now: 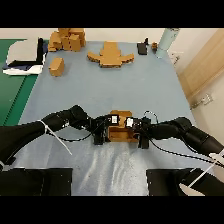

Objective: Fold the box.

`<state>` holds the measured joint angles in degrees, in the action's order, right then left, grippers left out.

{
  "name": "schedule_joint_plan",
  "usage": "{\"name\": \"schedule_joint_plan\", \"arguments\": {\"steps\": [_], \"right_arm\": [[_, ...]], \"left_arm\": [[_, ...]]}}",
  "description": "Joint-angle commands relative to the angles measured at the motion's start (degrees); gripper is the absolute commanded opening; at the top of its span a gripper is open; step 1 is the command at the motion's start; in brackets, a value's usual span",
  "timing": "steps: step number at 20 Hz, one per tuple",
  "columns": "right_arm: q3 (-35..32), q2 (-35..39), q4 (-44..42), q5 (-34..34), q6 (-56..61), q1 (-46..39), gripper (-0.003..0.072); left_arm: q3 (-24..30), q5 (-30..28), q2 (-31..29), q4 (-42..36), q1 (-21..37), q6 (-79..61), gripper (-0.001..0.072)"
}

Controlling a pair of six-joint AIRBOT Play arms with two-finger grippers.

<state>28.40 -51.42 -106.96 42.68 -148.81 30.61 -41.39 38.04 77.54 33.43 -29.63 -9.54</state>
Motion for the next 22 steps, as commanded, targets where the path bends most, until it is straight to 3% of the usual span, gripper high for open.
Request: {"name": "schedule_joint_plan", "arguments": {"steps": [1,8,10,11,12,18,19,20,21,22], "right_arm": [[-0.04,-0.31,0.04,-1.92,-0.85,2.1,0.0135],[-0.04,-2.14,0.02,-7.48,-0.85,4.72,0.015],[-0.04,-2.14,-0.5,-7.5,-0.85,4.87,0.0267],[-0.04,-2.14,-1.09,-7.52,-0.87,4.87,0.042],[-0.04,-2.14,-1.46,-7.52,-0.85,4.87,0.0509],[-0.02,-2.1,-1.46,-6.86,-0.13,4.85,0.0517],[0.0,-1.99,-1.11,-6.08,2.47,4.81,0.0495],[0.28,-1.55,1.55,-4.07,6.69,4.79,0.0323],[1.01,-0.68,6.03,-0.5,12.37,4.79,0.0076],[2.01,0.39,11.91,2.67,21.05,4.76,0.0006]], "left_arm": [[-0.04,0.0,-0.04,0.02,-0.02,0.0,0.0458],[-0.04,0.0,-0.04,0.02,-0.02,0.0,0.0457],[-0.04,0.0,-0.04,0.02,-0.02,0.0,0.0458],[-0.04,0.0,-0.04,0.02,-0.02,0.0,0.0458],[-0.04,0.0,-0.04,0.02,-0.02,0.0,0.0458],[-0.04,0.0,-0.04,0.02,-0.02,0.0,0.0458],[-0.04,0.0,-0.04,0.02,-0.02,0.0,0.0458],[-0.04,0.0,-0.04,0.0,-0.02,0.0,0.0458],[-0.04,0.0,-0.04,0.02,-0.02,0.0,0.0458],[-0.04,0.0,-0.04,0.02,-0.02,0.0,0.0458]]}}
